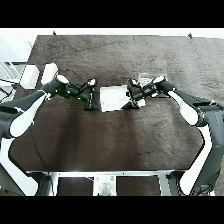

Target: Fold the box and place the chain.

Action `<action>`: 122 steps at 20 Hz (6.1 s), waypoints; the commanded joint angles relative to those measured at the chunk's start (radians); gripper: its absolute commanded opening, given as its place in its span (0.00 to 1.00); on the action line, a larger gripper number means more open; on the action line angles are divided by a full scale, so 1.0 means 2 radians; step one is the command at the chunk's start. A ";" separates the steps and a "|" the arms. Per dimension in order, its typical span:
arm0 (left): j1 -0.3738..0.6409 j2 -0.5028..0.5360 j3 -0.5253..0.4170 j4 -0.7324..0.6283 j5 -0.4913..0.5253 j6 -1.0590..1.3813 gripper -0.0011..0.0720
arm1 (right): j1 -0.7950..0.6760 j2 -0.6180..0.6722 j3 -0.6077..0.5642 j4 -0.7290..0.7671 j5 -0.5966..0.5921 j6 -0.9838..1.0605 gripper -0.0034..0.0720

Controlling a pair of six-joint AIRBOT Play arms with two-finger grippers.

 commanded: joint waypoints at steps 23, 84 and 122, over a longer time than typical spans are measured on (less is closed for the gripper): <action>-0.014 -0.043 0.031 -0.040 0.077 0.004 1.00 | 0.000 0.000 0.000 -0.001 0.000 0.000 0.71; -0.019 -0.074 0.052 -0.056 0.096 0.007 0.90 | 0.000 0.000 0.000 0.000 0.000 0.000 0.71; -0.019 -0.074 0.050 -0.056 0.089 0.015 0.66 | 0.000 0.000 0.000 0.007 0.002 0.000 0.71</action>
